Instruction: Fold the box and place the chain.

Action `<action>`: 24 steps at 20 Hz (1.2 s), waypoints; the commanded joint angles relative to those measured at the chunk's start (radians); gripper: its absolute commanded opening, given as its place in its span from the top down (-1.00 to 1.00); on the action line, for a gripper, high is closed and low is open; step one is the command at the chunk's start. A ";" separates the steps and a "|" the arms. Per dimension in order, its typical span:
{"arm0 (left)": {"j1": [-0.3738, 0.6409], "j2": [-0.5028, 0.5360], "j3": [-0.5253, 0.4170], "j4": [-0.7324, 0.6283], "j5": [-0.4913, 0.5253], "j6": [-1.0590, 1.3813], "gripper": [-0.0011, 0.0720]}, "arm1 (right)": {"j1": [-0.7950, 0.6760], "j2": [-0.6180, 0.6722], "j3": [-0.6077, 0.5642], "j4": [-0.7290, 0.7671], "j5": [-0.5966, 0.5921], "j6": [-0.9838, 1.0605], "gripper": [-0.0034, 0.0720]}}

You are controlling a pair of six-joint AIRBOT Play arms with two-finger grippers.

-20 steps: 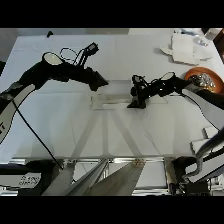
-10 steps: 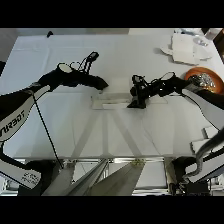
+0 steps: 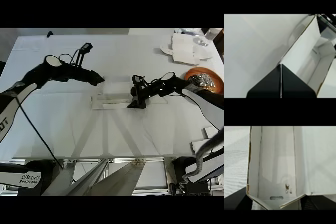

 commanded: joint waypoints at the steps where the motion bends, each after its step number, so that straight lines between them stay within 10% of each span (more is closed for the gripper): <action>1: 0.015 0.108 0.000 0.267 -0.073 0.094 0.92 | 0.001 0.000 0.001 0.000 0.000 0.000 -0.51; 9: -0.063 0.115 0.000 0.353 -0.172 0.187 0.69 | 0.001 0.000 0.001 0.000 0.000 0.000 -0.51; 13: -0.094 0.059 0.000 0.355 -0.168 0.318 -0.46 | 0.001 0.000 0.001 0.000 0.000 0.000 -0.51; 24: -0.097 -0.072 0.000 0.476 -0.075 0.381 -0.79 | 0.001 0.000 0.001 0.000 0.000 0.000 -0.51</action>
